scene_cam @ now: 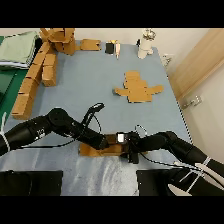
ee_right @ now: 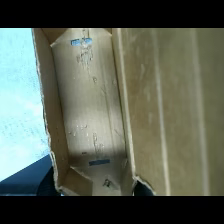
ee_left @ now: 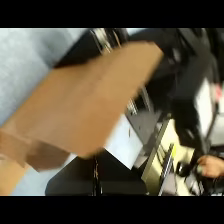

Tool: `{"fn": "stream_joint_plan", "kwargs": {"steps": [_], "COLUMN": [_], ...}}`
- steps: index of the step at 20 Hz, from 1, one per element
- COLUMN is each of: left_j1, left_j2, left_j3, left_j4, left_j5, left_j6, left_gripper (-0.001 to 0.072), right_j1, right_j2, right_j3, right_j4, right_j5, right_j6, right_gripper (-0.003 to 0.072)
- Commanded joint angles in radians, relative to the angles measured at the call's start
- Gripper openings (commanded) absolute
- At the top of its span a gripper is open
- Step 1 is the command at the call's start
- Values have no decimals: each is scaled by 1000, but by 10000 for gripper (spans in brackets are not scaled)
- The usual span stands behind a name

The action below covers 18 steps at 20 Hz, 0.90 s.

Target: Fold the box.

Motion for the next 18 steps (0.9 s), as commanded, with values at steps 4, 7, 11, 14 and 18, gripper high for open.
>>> {"fn": "stream_joint_plan", "kwargs": {"steps": [4,7,11,14,18], "left_j1": [22,22,22,22,22], "left_j2": [-40,-40,-40,-40,-40], "left_j3": [1,1,1,1,1], "left_j4": [-23,-24,-24,-24,-24], "left_j5": [28,15,14,14,20], "left_j6": [-10,-10,-10,-10,-10], "left_gripper": [13,13,14,14,13], "right_j1": [1,1,1,1,1], "right_j2": [-1,1,2,2,2], "right_j3": [0,0,0,0,0], "right_j4": [0,0,0,0,0], "right_j5": [-4,-3,-4,-4,-4], "right_j6": [2,54,56,56,55], "right_gripper": [521,643,642,634,517]}}
